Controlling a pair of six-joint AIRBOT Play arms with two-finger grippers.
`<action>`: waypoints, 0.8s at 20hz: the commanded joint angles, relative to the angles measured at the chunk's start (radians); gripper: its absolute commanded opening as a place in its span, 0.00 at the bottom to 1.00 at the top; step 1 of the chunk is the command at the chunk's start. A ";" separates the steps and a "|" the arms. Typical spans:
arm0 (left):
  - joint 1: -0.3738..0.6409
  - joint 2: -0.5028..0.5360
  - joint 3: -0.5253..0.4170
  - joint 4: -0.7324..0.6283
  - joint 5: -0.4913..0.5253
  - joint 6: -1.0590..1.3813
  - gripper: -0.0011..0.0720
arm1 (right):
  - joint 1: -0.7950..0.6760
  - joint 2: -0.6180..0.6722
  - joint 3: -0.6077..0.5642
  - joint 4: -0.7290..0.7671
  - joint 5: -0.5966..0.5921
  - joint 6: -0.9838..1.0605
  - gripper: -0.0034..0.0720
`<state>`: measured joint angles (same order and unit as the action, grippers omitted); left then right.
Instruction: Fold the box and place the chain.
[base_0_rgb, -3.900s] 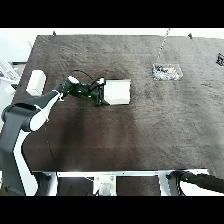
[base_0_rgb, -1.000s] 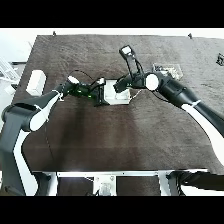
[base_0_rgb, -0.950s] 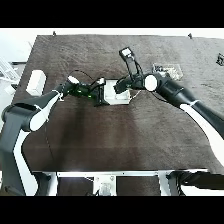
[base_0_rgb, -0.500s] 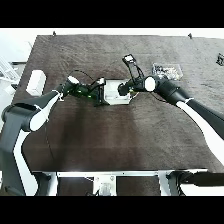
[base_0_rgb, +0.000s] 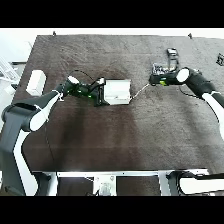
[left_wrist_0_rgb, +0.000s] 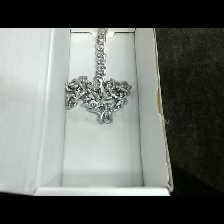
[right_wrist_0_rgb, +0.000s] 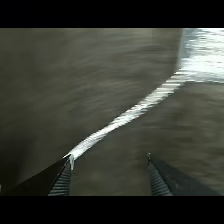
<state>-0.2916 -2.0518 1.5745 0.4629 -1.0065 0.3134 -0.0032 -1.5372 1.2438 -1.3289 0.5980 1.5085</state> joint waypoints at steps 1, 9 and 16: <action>0.000 0.000 0.000 0.000 0.000 0.001 0.50 | -0.120 -0.077 0.006 0.196 -0.055 -0.039 0.80; 0.000 0.000 0.000 0.000 0.000 0.000 0.50 | -0.121 -0.341 0.247 0.525 0.034 -0.264 0.80; 0.000 0.000 0.000 0.000 0.000 0.000 0.50 | -0.121 -0.394 0.282 0.525 0.007 -0.265 0.28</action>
<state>-0.2916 -2.0518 1.5745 0.4629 -1.0065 0.3138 -0.1234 -1.9095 1.5127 -0.8211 0.6205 1.2530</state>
